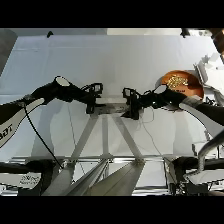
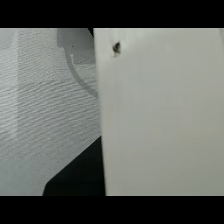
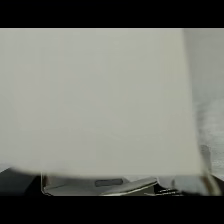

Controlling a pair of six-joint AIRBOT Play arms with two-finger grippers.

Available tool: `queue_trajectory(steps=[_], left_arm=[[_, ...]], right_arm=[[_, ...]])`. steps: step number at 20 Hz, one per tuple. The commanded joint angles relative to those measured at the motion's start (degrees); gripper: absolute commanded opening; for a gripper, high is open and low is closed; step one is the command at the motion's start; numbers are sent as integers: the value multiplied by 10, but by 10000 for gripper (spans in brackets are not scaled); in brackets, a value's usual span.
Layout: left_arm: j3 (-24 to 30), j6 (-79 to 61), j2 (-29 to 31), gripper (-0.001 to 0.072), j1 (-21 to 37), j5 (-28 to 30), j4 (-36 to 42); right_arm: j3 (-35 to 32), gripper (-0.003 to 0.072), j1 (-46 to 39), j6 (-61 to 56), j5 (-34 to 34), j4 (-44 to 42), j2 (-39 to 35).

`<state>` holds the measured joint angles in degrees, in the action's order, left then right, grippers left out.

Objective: Fold the box and place the chain.

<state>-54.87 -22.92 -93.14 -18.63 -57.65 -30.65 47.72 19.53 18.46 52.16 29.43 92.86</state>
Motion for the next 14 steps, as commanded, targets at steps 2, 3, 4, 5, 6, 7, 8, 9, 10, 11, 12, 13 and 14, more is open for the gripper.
queue_trajectory(steps=[2, 3, 4, 5, 6, 7, 8, 9, 10, 11, 12, 13, 14], left_arm=[[0, 0, 0, 7, 0, 0, 0], [0, 0, 0, 7, 0, 0, 0], [0, 0, 0, 7, 0, 0, 0], [0, 0, 0, 10, 0, -1, 0], [0, 0, 0, 12, 0, -8, 0], [0, -1, 0, 12, 0, -8, 1], [0, -1, 0, 13, 0, -3, 2], [0, 0, 0, 13, 0, 1, 2], [0, 0, 0, 13, 0, -1, 2], [0, 5, 0, 14, 0, -3, 2], [0, 7, 0, 15, 0, -4, 2], [0, 7, 0, 17, 0, -1, 2], [0, 7, 0, 42, 0, 0, 2]], right_arm=[[0, 518, 0, 0, 1, 2, 0], [0, 518, 0, 0, 1, 2, 0], [0, 518, 0, 0, 1, 2, 0], [0, 518, 0, 0, 1, 2, 0], [0, 518, 0, 0, 1, 2, 0], [0, 518, 0, 0, 1, 2, 0], [0, 518, 0, 0, 1, 2, 0], [0, 518, 0, 0, 1, 2, 0], [0, 518, 0, 0, 1, 2, 0], [0, 518, 0, 0, 1, 2, 0], [0, 518, 0, 0, 1, 2, 0], [0, 518, 0, 0, 1, 2, 0], [0, 518, 0, 0, 1, 2, 0]])
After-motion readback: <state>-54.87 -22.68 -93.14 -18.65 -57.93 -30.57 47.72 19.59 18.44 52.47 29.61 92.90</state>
